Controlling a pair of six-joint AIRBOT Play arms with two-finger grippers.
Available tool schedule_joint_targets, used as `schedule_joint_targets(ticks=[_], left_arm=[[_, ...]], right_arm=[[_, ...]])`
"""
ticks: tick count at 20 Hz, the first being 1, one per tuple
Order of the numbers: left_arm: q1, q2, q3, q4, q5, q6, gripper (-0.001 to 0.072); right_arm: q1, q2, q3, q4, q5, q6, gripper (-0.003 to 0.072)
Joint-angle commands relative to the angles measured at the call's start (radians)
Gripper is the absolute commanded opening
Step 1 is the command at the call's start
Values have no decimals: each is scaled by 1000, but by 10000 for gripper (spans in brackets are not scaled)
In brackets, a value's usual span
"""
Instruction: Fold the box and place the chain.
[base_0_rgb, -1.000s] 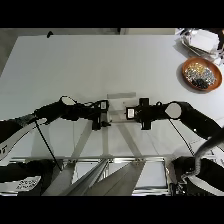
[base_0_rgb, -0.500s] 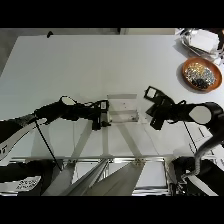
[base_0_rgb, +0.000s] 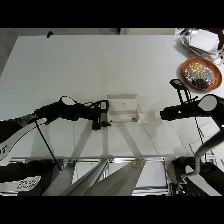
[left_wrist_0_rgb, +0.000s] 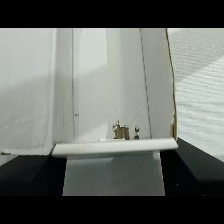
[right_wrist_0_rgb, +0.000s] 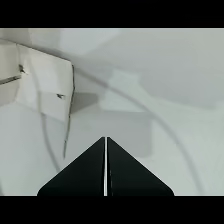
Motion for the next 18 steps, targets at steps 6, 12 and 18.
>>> schedule_joint_targets(ticks=[6,12,18], left_arm=[[0,0,0,0,0,0,208],[0,0,0,0,0,0,208],[0,0,0,0,0,0,208]], right_arm=[[-8,-201,-1,244,-55,-166,18],[13,-256,-1,228,-76,-204,19],[98,-251,0,296,-107,-225,124]])
